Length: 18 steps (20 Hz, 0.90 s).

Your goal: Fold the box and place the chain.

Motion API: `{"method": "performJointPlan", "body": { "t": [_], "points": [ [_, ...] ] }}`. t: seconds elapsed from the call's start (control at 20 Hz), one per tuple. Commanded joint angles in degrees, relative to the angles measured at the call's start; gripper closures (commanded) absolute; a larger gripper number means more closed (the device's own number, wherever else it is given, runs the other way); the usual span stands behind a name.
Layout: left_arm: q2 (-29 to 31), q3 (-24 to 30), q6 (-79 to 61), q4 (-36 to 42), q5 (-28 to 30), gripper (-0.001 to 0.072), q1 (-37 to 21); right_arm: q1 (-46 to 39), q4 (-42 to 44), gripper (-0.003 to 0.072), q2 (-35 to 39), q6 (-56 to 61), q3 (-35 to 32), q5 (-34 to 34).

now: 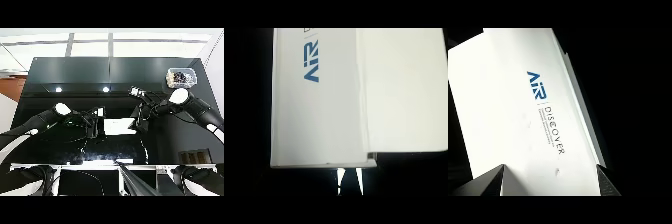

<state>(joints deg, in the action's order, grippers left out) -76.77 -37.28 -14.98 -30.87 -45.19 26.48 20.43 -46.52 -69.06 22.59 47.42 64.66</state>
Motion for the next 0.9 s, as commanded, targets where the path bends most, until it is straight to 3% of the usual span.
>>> {"method": "performJointPlan", "body": {
  "t": [0.0, 0.3, 0.85],
  "points": [
    [-0.04, 0.04, -0.02, -0.02, -0.04, 0.0316, 0.02, 0.42, -0.70, -0.0014, 0.07, -3.39, -0.74, 0.61],
    [-0.04, 0.04, -0.02, -0.02, -0.04, 0.0316, 0.02, 1.86, -2.21, -0.0014, 0.61, -3.23, -0.68, 1.86],
    [-0.04, 0.04, -0.02, -0.02, -0.04, 0.0316, 0.02, 3.63, -7.10, -0.0013, 0.83, 2.69, -0.57, -3.32]
  ]
}}
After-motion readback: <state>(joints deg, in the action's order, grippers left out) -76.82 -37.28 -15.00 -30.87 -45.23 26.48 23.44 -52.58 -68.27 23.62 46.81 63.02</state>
